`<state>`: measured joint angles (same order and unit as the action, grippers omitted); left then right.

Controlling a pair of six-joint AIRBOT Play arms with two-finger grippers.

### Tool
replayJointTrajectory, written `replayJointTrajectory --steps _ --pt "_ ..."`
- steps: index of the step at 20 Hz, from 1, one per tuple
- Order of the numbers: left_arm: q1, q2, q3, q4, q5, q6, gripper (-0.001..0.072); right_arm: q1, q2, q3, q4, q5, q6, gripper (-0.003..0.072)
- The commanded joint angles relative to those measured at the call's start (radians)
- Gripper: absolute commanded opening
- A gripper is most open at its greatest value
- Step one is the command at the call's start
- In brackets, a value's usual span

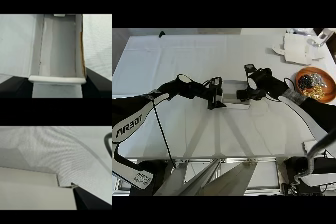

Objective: Fold the box and place the chain.

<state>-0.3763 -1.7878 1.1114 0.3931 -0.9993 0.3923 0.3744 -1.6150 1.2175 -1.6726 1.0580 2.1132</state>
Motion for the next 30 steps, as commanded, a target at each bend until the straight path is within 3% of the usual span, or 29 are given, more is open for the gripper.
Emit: replayJointTrajectory --steps 1,5,10,12,17,22,23,24,27,30 --pt "0.000 0.000 0.001 0.000 0.000 0.000 0.0316 0.000 -0.008 0.000 -0.005 0.005 0.007 0.0472" --pt "0.000 0.000 0.001 0.000 0.000 0.000 0.0316 0.001 -0.009 0.000 0.000 0.004 0.096 0.0270" --pt "0.000 0.000 0.001 0.000 0.000 0.000 0.0316 0.001 -0.012 0.000 0.002 0.000 0.151 0.0254" --pt "0.000 0.000 0.001 0.000 0.000 0.000 0.0316 0.001 -0.012 0.000 0.002 0.000 0.202 0.0120" --pt "0.000 0.000 0.001 0.000 0.000 0.000 0.0316 0.008 -0.025 0.000 0.002 0.021 0.206 0.0012" --pt "0.000 0.000 0.001 0.000 0.000 0.000 0.0316 0.011 -0.024 0.000 0.002 0.028 0.205 0.0028" --pt "0.000 0.000 0.001 0.000 0.000 0.000 0.0316 0.011 -0.024 0.000 0.002 0.032 0.204 0.0130" --pt "0.000 0.000 0.001 0.000 0.000 0.000 0.0316 0.011 -0.024 0.000 0.002 0.035 0.185 0.0184" --pt "0.000 0.000 0.001 0.000 0.000 0.000 0.0316 0.011 -0.010 0.000 0.001 0.051 0.163 0.0244" --pt "0.000 0.000 0.001 0.000 0.000 0.000 0.0316 0.011 0.033 0.000 0.002 0.056 0.147 0.0243"
